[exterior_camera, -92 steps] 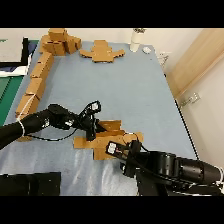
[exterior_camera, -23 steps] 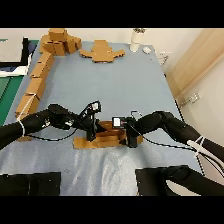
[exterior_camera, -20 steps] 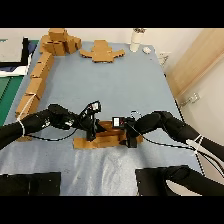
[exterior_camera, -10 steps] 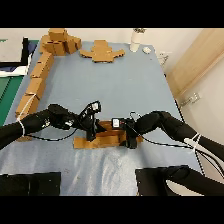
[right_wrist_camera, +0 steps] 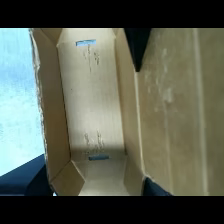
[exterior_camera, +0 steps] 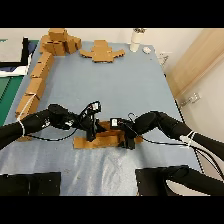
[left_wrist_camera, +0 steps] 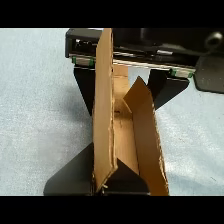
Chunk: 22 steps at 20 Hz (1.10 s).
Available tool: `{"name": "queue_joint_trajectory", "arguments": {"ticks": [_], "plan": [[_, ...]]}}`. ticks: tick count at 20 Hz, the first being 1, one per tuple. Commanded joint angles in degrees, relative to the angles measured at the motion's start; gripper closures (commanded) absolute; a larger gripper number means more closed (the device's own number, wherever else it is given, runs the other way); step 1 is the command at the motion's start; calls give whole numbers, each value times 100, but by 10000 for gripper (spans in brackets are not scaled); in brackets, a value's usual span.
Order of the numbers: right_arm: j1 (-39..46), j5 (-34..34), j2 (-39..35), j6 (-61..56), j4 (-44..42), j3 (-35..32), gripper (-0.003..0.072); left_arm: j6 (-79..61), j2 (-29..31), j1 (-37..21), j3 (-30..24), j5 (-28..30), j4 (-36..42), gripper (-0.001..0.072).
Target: Fold the box.
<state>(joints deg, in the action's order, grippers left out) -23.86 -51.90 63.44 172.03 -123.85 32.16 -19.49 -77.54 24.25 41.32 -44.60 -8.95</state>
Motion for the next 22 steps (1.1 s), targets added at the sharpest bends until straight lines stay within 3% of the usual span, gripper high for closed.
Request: {"name": "queue_joint_trajectory", "arguments": {"ticks": [1,8,9,13,14,22], "plan": [[-7,37,125,13,4,2,-34,0,-2,0,2,4,0,698],[-7,63,179,13,125,2,-29,0,-2,0,2,7,0,697],[-7,61,179,11,138,2,26,0,-2,0,2,7,0,698],[-7,61,179,13,216,2,55,0,-2,0,2,7,0,698],[-7,55,179,13,212,2,95,0,-2,0,2,7,0,697],[-17,59,177,11,166,2,97,0,-2,0,2,7,0,698]]}}
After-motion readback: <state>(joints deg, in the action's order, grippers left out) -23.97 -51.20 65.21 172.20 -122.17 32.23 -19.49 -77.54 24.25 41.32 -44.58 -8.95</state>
